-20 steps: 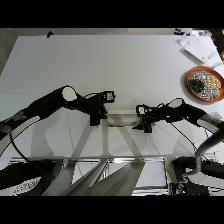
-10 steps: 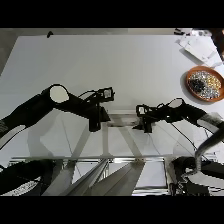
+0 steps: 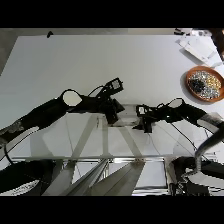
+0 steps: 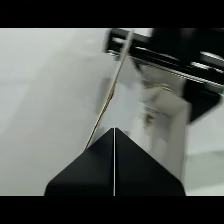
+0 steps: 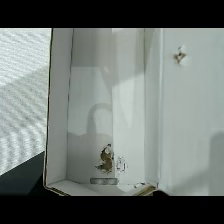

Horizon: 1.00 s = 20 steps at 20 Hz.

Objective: Fold the box and place the chain.

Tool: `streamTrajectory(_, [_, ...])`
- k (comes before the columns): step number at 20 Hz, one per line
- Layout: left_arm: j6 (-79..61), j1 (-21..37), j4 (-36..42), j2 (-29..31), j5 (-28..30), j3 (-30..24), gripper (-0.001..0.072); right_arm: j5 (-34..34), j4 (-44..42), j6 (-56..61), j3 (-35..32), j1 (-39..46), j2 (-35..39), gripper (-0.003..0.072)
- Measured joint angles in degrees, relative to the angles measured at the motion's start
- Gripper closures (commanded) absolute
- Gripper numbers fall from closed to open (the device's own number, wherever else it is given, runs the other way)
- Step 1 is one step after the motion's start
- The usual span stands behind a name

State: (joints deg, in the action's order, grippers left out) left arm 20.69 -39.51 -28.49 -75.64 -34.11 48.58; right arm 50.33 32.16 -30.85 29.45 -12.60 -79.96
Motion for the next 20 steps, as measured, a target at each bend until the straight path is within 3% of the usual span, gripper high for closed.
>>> streamTrajectory(3, [3.4, -0.2, 0.7, -3.5, 6.4, 0.0, 0.0707, -0.1, 0.0, 0.1, 0.0, 0.0, 0.0, 0.0346])
streamTrajectory(7, [6.4, -0.3, 0.8, -6.8, 10.4, 0.0, 0.0706, -0.1, -0.1, 0.2, 0.0, 0.0, 0.0, 0.0346])
streamTrajectory(20, [9.1, -0.3, 0.6, -8.6, 12.5, 0.0, 0.0706, -0.1, -0.1, 0.0, 0.0, 0.0, 0.0, 0.0346])
